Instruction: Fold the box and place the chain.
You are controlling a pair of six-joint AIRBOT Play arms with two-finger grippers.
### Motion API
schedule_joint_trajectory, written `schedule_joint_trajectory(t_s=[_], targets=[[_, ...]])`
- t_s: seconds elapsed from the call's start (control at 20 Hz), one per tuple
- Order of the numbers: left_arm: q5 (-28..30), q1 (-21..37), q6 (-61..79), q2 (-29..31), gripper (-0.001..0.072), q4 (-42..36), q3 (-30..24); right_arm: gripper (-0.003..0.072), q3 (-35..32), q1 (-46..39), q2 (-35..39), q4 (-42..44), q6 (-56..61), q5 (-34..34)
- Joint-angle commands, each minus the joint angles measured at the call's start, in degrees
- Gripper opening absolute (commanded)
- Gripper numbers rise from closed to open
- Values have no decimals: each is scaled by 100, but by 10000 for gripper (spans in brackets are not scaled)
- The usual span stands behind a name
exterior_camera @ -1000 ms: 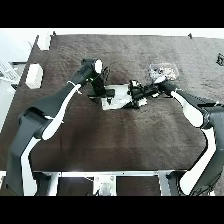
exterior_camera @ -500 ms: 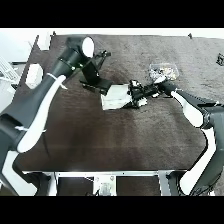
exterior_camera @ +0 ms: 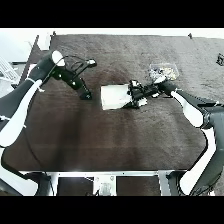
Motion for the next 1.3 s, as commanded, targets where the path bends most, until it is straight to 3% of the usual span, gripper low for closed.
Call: schedule_joint_trajectory(t_s=[0.0, 0.3, 0.75, 1.25], targets=[[1309, 437, 3821, -24, 720, -2286, -1185, 592, 2, 4, 0, 2, 0, 2], [1036, 437, 4107, -476, 720, -2723, -1266, 592, 2, 2, 0, 2, 0, 2], [525, 323, 4413, -540, 720, -2920, -1266, 592, 0, 2, 0, 2, 0, 2], [544, 160, 4719, -831, 720, -3101, -1241, 593, 0, 2, 0, 0, 0, 2]])
